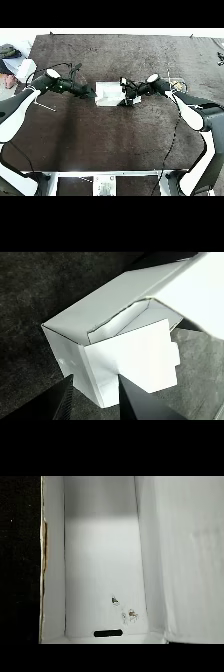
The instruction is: Fold the box and place the chain.
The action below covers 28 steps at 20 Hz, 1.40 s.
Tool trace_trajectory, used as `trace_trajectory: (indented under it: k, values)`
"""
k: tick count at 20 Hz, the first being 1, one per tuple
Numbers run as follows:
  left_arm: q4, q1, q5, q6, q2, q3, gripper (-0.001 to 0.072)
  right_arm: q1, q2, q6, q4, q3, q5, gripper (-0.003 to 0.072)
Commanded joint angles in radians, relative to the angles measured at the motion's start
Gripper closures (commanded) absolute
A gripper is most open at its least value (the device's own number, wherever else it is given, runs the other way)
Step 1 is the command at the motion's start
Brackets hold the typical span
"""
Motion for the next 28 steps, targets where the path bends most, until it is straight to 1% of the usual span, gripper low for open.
trace_trajectory:
  k: [1, 8, 11, 14, 19, 25, 26, 28]
  values:
    - [0.048, -0.031, 0.042, -0.064, 0.012, 0.009, 0.0403, 0.001, 0.0, 0.0, 0.0, 0.0, 0.0, 0.0377]
    - [0.078, -0.078, 0.104, -0.143, 0.013, 0.01, 0.0403, 0.0, 0.0, 0.0, 0.0, 0.0, 0.0, 0.0378]
    - [0.103, -0.081, 0.101, -0.172, 0.013, 0.026, 0.0403, 0.0, 0.0, 0.0, 0.0, 0.0, 0.0, 0.0378]
    - [0.192, -0.1, 0.103, -0.261, 0.013, 0.047, 0.0403, 0.0, 0.0, 0.0, 0.0, 0.0, 0.0, 0.0378]
    - [0.394, -0.169, 0.108, -0.476, 0.012, 0.092, 0.0404, 0.0, 0.0, 0.0, 0.0, 0.0, 0.0, 0.0378]
    - [0.491, -0.205, 0.131, -0.642, 0.005, 0.101, 0.0405, 0.001, 0.0, 0.0, 0.0, 0.0, 0.0, 0.0378]
    - [0.514, -0.214, 0.116, -0.679, -0.005, 0.116, 0.0405, 0.0, 0.0, 0.0, 0.0, 0.0, 0.0, 0.0378]
    - [0.565, -0.229, 0.042, -0.729, -0.04, 0.174, 0.0406, 0.0, 0.0, 0.0, 0.0, 0.0, 0.0, 0.0378]
